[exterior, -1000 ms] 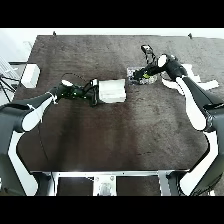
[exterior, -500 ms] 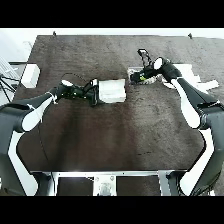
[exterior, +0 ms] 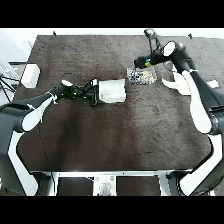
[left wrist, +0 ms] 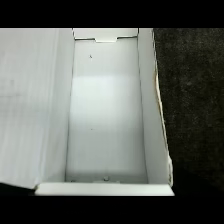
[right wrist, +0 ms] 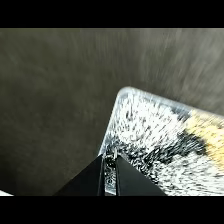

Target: Fold the box and place the chain.

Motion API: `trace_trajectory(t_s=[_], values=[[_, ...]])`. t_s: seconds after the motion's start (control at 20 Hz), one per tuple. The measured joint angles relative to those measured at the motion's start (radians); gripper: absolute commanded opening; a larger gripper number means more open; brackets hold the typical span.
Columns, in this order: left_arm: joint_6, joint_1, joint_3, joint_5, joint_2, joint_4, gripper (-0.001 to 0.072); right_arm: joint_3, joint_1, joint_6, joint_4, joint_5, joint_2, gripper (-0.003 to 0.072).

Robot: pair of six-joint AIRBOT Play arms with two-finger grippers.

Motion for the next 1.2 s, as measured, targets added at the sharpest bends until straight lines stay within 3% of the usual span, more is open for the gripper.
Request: trace_trajectory(t_s=[0.35, 0.7, 1.2], values=[[0.000, 0.000, 0.000, 0.000, 0.000, 0.000, 0.0418, 0.006, 0.000, -0.017, -0.051, 0.042, 0.307, 0.0005], [0.000, 0.000, 0.000, 0.000, 0.000, 0.000, 0.0418, 0.006, 0.047, -0.049, -0.101, 0.160, 0.565, 0.0005], [0.000, 0.000, 0.000, 0.000, 0.000, 0.000, 0.0418, 0.003, 0.277, -0.065, -0.173, 0.270, 0.710, 0.0005]])
